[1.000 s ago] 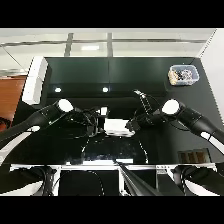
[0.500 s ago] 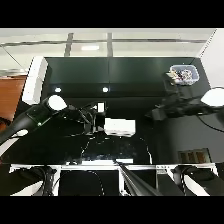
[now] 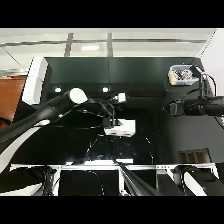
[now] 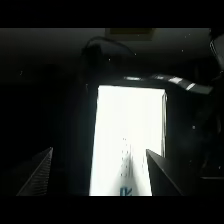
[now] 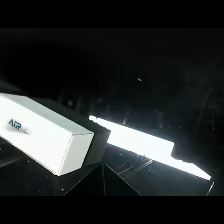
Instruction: Fold the box and place the chain.
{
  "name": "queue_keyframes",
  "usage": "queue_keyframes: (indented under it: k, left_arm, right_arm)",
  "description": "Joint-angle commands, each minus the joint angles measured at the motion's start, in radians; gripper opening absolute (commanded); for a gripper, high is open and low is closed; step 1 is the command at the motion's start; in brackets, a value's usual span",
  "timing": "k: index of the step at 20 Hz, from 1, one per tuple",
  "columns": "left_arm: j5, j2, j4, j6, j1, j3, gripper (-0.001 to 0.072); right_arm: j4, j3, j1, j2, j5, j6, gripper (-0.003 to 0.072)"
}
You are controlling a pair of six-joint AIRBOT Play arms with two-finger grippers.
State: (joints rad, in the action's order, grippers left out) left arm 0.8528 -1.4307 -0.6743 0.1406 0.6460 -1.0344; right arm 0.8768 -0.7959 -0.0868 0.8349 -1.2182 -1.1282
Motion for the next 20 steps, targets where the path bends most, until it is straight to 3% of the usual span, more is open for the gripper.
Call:
queue_keyframes:
  k: [1,5,13,17,18,19,20]
  left_arm:
    - [0.01,-0.086,0.006,0.085,0.024,-0.052,0.0718]
    - [0.096,-0.098,-0.079,0.085,0.037,-0.053,0.0718]
    - [0.125,-0.1,-0.14,0.135,0.06,-0.054,0.0718]
    - [0.088,-0.104,-0.316,0.312,0.09,-0.054,0.0712]
    - [0.082,-0.104,-0.381,0.361,0.103,-0.055,0.0662]
    - [0.092,-0.103,-0.437,0.406,0.112,-0.066,0.0483]
    - [0.111,-0.098,-0.481,0.474,0.114,-0.084,0.0348]
  right_arm:
    - [0.004,-0.001,-0.009,-0.004,0.003,-0.001,0.0019]
    - [0.015,-0.001,-0.009,-0.004,0.006,0.003,0.0018]
    - [0.017,-0.001,-0.009,-0.004,0.013,0.007,0.0018]
    - [0.016,-0.001,-0.009,-0.004,0.025,0.007,0.0019]
    - [0.016,-0.001,-0.009,-0.004,0.029,0.007,0.0018]
    - [0.016,-0.001,-0.009,-0.004,0.034,0.007,0.0019]
    - [0.016,-0.001,-0.009,-0.004,0.036,0.007,0.0019]
